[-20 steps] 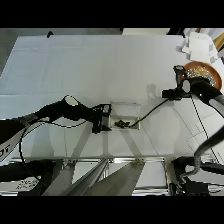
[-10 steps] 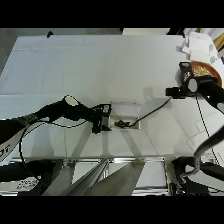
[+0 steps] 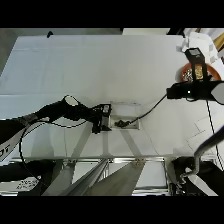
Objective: Fold the box and place the chain.
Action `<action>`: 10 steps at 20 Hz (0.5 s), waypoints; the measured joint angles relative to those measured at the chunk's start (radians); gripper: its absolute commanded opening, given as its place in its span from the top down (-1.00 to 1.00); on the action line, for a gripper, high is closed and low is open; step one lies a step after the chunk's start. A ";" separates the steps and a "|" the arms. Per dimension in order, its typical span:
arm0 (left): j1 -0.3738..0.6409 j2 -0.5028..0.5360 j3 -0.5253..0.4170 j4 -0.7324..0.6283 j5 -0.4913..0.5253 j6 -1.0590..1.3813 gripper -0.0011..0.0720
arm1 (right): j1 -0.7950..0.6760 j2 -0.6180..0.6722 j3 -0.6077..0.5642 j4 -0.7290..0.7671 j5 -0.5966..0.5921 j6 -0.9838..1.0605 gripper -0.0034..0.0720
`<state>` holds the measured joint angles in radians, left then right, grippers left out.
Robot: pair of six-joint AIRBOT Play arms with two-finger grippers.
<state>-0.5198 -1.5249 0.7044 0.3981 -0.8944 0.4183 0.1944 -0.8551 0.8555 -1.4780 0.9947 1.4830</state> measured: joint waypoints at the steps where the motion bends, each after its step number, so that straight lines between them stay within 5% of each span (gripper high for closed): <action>1: 0.000 0.000 0.000 0.000 0.000 0.000 -0.16 | 0.042 0.025 0.000 0.019 0.010 -0.014 0.88; 10: 0.000 0.000 0.000 0.000 0.000 0.000 -0.16 | 0.341 0.140 0.000 0.119 0.009 -0.048 0.88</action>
<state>-0.5198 -1.5249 0.7044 0.3981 -0.8944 0.4183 0.5358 -0.7147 0.8555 -1.3590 1.0035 1.4349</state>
